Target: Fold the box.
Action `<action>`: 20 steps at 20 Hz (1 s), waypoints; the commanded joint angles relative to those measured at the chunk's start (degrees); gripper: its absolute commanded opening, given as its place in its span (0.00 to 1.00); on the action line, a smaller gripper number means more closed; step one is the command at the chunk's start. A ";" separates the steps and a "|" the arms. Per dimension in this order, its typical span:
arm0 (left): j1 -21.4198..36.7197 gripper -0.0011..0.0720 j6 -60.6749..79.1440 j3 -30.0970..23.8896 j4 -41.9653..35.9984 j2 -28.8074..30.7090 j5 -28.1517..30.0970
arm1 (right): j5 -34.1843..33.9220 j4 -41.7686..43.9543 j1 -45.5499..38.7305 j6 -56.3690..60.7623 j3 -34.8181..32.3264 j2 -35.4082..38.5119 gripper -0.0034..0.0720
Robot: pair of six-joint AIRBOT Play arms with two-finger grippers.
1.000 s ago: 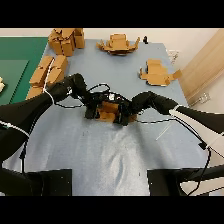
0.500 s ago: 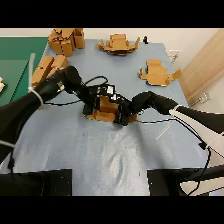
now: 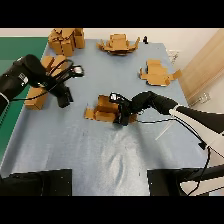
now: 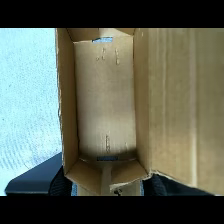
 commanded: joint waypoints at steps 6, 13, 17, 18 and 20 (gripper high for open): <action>0.83 0.03 3.41 -3.96 -7.02 -10.60 3.30 | -0.17 0.04 0.04 0.07 -0.02 -0.02 0.49; 1.68 0.04 -15.54 -3.93 -12.31 -12.04 6.67 | -0.20 0.02 0.04 0.31 -0.02 -0.02 0.49; 4.83 0.03 -19.32 -3.98 -23.58 -12.87 0.90 | -0.24 0.04 0.04 0.33 -0.02 -0.02 0.49; 4.48 0.03 -19.43 -4.00 -23.54 -13.27 0.76 | -0.20 0.04 0.04 0.31 -0.02 -0.02 0.49; 3.93 0.04 -20.00 -4.00 -24.76 -15.08 -1.05 | -0.22 0.02 0.04 0.31 -0.02 -0.02 0.49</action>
